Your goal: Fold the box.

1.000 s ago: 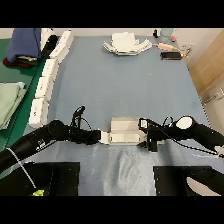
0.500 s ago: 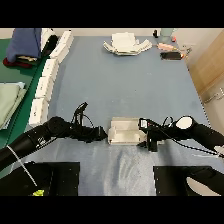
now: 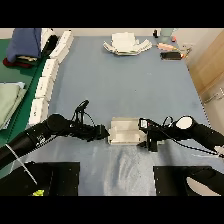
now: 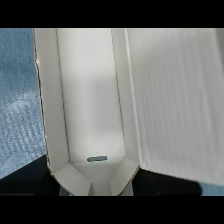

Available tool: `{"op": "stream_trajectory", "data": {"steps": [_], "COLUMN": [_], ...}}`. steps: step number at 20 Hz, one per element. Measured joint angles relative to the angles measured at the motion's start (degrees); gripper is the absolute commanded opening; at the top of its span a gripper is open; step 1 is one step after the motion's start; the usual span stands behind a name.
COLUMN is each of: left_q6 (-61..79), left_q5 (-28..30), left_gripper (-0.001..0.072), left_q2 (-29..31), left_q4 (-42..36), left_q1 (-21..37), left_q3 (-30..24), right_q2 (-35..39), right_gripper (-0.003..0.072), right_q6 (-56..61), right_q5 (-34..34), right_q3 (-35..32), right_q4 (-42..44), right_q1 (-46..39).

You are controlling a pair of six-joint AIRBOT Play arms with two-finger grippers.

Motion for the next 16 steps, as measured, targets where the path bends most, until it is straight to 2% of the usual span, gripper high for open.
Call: {"op": "stream_trajectory", "data": {"steps": [6, 11, 16], "left_q6": [2.5, 2.8, 2.8], "left_q5": [-0.5, 1.9, 2.6], "left_gripper": [0.0409, 0.0409, 0.0409], "left_q2": [-0.1, -0.2, -2.8], "left_q4": [-1.7, -2.2, -2.2], "left_q1": [-0.1, 0.0, -0.8], "left_q3": [1.0, 1.2, 1.2], "right_q2": [0.0, 0.0, 0.0], "right_gripper": [0.0516, 0.0516, 0.0517], "right_q6": [0.0, 0.0, 0.0], "right_q5": [0.0, 0.0, 0.0], "right_q3": [0.0, 0.0, 0.0], "right_q4": [0.0, 0.0, 0.0], "right_q1": [0.0, 0.0, 0.0]}}
